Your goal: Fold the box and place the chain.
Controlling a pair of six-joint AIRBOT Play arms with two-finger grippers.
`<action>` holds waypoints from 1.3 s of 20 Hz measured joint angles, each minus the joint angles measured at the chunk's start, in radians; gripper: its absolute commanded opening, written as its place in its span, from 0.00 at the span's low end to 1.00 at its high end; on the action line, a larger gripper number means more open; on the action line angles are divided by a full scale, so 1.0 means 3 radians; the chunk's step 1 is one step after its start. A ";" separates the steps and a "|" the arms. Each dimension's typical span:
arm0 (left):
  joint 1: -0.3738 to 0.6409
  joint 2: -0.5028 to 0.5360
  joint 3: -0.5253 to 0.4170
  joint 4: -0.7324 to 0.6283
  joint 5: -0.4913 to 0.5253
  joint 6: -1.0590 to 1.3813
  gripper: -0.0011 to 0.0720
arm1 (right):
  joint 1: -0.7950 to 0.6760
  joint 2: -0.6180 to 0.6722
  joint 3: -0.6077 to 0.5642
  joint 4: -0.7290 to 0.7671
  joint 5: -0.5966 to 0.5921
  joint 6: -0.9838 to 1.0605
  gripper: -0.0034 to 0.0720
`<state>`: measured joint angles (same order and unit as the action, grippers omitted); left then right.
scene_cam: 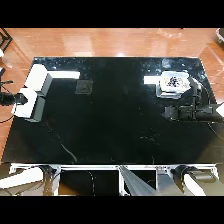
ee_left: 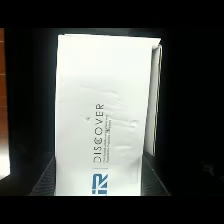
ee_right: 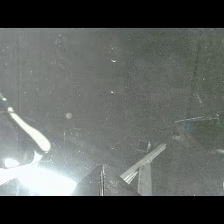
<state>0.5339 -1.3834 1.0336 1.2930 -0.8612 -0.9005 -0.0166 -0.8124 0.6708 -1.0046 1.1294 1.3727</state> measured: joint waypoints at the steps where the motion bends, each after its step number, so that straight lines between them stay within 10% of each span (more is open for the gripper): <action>1: -0.0019 -0.0028 0.0000 -0.0013 0.0083 0.0001 0.88 | 0.0000 0.0000 0.0000 0.0001 -0.0005 0.0000 0.08; 10: -0.0104 0.0061 0.0559 0.0062 -0.0118 -0.0320 0.85 | 0.0000 0.0000 0.0062 -0.0001 -0.0076 -0.0041 0.08; 13: -0.0159 0.0212 0.0944 -0.0181 -0.0420 -0.0619 0.04 | 0.0000 0.0000 0.0434 -0.0126 -0.0114 -0.0089 0.07; 18: -0.0675 0.0532 0.1348 -0.0745 -0.0941 -0.1092 0.03 | -0.0001 0.0052 0.1240 -0.0993 0.0211 0.0287 0.07; 26: -0.2282 0.1709 -0.0354 -0.0036 -0.0402 -0.1877 0.03 | -0.0004 0.0776 0.0336 -0.1532 0.0014 0.0800 0.07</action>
